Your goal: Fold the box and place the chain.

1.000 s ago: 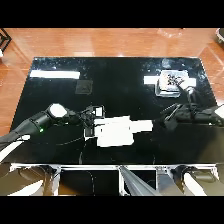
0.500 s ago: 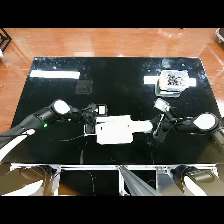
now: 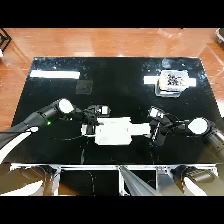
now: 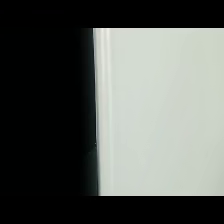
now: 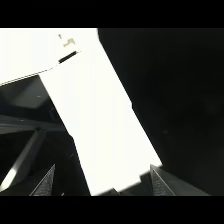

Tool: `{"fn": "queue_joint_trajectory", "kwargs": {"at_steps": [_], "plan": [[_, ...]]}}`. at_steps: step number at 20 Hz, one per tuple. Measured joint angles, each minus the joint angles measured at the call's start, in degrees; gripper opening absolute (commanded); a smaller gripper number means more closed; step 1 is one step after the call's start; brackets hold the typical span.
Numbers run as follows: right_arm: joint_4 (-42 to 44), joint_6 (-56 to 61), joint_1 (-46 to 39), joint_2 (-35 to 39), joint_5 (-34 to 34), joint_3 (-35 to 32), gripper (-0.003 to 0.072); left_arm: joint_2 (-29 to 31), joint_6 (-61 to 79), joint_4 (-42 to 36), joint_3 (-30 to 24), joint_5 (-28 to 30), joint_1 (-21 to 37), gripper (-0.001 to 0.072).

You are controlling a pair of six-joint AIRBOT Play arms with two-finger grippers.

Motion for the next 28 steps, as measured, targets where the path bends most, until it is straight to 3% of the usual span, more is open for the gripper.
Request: {"fn": "queue_joint_trajectory", "kwargs": {"at_steps": [9, 20, 28], "plan": [[3.2, -6.5, 10.0, 0.0, -6.9, -1.2, 0.0703, -0.1, -0.6, 0.7, 0.1, 1.0, -0.1, 0.0021], [5.7, -7.8, 18.6, -5.7, -8.3, -1.3, 0.0704, -0.1, -0.7, 0.8, 0.1, 1.0, -0.1, 0.0021], [9.0, -8.4, 22.6, -7.2, -15.1, -1.3, 0.0703, -0.1, -0.7, 0.8, 0.1, 1.0, -0.1, 0.0021]]}}
